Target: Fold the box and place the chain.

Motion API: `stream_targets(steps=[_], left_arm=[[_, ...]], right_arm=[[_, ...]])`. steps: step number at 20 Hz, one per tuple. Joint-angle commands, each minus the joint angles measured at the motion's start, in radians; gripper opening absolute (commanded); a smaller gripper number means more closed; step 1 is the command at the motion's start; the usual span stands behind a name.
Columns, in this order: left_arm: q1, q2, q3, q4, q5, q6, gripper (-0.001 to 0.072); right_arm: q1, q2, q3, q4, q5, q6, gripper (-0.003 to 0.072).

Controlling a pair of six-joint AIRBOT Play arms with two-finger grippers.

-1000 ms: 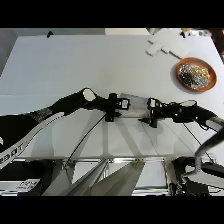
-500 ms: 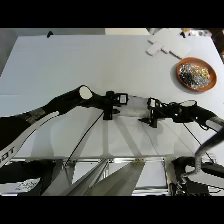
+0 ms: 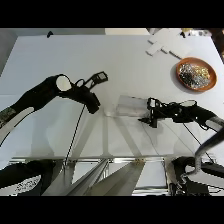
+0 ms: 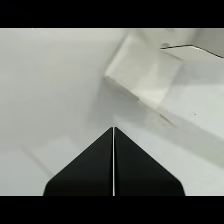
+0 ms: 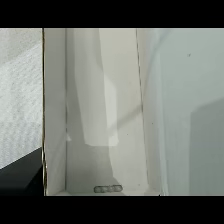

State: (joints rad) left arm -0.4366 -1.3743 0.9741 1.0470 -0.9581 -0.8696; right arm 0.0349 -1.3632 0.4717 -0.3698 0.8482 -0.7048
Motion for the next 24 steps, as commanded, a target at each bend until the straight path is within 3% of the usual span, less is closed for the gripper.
stream_targets(steps=[1, 10, 15, 24], left_arm=[[0.061, -0.006, -0.001, 0.022, -0.022, -0.363, 0.0004], [-0.010, -0.182, 0.000, -0.247, 0.004, -0.317, 0.0005], [-0.027, -0.234, 0.000, -0.261, 0.019, -0.317, 0.0004], [-0.058, -0.180, 0.001, -0.325, 0.027, -0.208, 0.0010]], right_arm=[[0.000, 0.000, 0.000, 0.000, 0.000, 0.000, 0.0456], [0.000, 0.000, 0.000, 0.000, 0.000, 0.000, 0.0456], [0.000, 0.000, 0.000, 0.000, 0.000, 0.000, 0.0456], [0.000, 0.000, 0.000, 0.000, 0.000, 0.000, 0.0456]])
